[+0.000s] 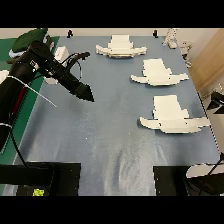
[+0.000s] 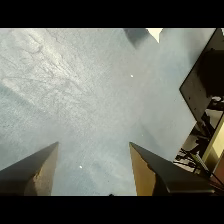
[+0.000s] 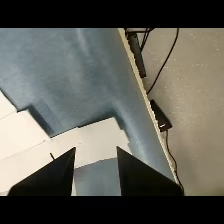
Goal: Fold the box.
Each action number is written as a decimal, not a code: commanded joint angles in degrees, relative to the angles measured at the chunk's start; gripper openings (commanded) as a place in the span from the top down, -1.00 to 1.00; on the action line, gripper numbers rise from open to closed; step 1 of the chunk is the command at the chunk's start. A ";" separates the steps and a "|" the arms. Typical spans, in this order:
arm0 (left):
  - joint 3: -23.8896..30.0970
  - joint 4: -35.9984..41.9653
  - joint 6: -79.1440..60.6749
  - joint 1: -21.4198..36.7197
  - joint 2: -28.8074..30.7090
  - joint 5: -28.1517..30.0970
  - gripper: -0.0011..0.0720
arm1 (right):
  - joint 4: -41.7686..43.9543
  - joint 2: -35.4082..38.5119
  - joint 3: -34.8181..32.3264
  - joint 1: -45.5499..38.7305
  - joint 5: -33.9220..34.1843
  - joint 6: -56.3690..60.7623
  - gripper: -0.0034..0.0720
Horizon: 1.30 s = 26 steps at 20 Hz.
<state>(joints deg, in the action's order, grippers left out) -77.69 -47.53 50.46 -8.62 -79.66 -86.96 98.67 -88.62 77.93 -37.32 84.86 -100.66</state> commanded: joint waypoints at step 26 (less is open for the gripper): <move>0.09 0.39 11.91 -0.13 -0.04 4.48 -0.92 | 33.70 -2.25 -9.42 15.61 2.75 -14.80 0.91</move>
<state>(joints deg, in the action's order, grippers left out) -77.62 -47.07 61.19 -8.69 -79.66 -82.28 130.87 -95.77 74.30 -29.28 95.24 -116.36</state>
